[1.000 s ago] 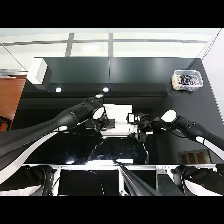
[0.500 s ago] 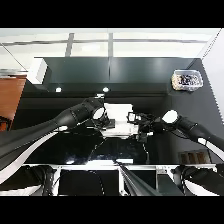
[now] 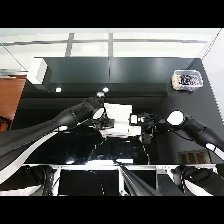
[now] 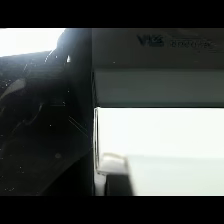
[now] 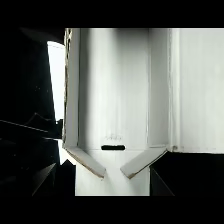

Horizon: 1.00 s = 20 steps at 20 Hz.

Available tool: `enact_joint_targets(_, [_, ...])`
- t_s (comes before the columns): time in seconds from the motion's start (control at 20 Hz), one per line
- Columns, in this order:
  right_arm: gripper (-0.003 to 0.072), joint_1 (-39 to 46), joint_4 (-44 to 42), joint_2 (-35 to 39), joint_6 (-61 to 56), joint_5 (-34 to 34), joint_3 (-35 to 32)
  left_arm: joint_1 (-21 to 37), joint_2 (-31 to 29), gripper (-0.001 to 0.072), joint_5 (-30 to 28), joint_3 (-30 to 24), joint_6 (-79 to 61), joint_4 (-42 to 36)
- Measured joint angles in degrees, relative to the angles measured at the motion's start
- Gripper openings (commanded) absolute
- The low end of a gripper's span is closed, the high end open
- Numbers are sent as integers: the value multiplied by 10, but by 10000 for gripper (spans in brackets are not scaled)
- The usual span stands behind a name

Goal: Fold the box and place the chain.

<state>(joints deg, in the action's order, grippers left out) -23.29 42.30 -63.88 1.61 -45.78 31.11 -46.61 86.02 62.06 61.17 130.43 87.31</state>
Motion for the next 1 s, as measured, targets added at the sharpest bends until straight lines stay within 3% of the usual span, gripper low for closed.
enact_joint_targets(0.05, [449,0,-2,1,3,0,0,0,0,26,0,0,0,0])
enact_joint_targets(0.2, [117,0,-9,1,8,0,0,0,0,26,0,0,-1,-2])
enact_joint_targets(0.25, [86,0,-11,1,8,0,0,0,0,26,0,0,-2,-4])
enact_joint_targets(0.5, [88,-14,-55,-12,9,16,0,0,0,26,0,0,-1,-7])
enact_joint_targets(0.75, [88,-62,-117,-33,0,78,0,0,0,26,1,0,-2,-7])
enact_joint_targets(0.95, [89,-74,-115,-38,-56,95,0,0,0,25,0,0,-2,-8])
enact_joint_targets(1.0, [222,-75,-101,-38,-76,92,0,0,0,26,0,0,-2,-8])
